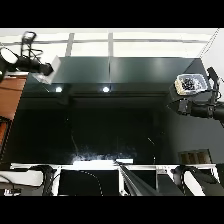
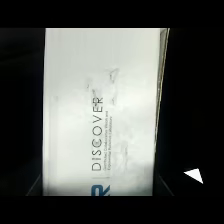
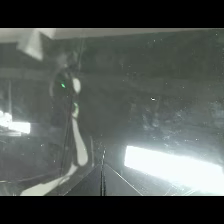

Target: Fold the box and place the chain.

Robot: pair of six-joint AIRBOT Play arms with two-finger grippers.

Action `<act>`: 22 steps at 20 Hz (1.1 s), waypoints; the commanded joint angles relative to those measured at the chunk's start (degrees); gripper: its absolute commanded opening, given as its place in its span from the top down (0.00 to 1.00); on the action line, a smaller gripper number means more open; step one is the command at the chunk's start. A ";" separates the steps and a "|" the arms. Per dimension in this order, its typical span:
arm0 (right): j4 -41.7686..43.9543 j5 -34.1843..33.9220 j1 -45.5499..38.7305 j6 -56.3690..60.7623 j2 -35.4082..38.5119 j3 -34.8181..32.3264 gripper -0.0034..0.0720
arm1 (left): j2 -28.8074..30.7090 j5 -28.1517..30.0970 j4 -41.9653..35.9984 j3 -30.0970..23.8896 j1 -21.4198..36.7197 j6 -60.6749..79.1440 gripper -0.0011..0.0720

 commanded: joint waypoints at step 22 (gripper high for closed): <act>-1.66 0.61 0.02 0.61 0.11 7.32 0.94 | -1.90 -37.35 4.00 30.10 7.26 -22.05 0.95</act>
